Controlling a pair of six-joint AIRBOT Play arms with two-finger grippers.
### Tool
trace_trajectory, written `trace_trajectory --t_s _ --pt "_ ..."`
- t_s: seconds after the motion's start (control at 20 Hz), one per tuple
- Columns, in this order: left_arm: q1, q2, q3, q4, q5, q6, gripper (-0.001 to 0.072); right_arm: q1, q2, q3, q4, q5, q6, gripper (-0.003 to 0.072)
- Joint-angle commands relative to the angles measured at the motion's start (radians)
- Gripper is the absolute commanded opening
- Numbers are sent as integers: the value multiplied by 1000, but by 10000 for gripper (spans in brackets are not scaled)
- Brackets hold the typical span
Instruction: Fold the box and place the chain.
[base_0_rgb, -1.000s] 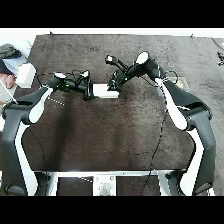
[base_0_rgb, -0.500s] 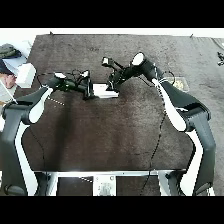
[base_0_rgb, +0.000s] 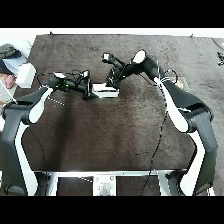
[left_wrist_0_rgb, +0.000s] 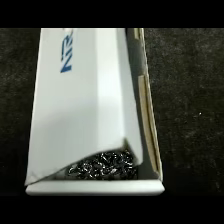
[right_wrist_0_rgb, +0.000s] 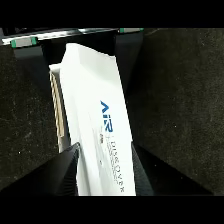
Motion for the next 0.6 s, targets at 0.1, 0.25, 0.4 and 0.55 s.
trace_trajectory --t_s 0.1,0.25,0.4,0.55 --pt "0 0 0 0 0 -1 282 2 2 1 27 2 -14 372" --pt "0 0 0 0 0 -1 282 2 2 1 26 3 -14 372" --pt "0 0 0 0 0 -1 282 2 0 1 0 8 -13 306" --pt "0 0 0 0 0 -1 282 2 0 0 -22 37 -9 177"
